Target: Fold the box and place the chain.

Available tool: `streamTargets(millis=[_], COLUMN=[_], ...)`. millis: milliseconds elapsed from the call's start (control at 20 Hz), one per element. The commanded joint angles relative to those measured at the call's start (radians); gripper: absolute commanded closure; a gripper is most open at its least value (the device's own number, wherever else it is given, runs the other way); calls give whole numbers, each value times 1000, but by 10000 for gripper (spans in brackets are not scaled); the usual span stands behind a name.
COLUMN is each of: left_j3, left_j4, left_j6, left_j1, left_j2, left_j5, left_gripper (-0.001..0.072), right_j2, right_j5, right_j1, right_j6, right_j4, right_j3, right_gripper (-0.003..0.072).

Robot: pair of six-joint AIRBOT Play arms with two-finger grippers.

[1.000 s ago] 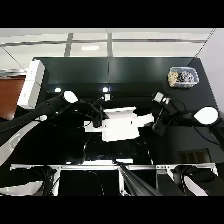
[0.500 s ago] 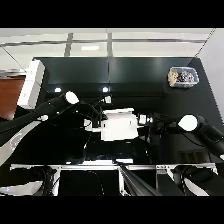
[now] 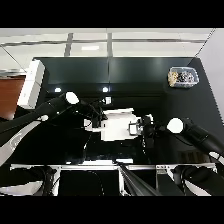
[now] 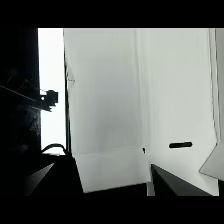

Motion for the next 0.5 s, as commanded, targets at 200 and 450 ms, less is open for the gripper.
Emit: streamTargets(millis=[200,450], left_j3=[-1,-1], left_j4=[2,2], left_j6=[0,0], left_j1=[-1,-1], left_j2=[-1,-1], left_j5=[2,2], left_gripper=[684,684], right_j2=[-35,16], right_j5=[-154,-156], right_j1=[49,47], right_j6=[-9,9], right_j4=[6,-10], right_j3=[0,24], right_gripper=[-22,-22])
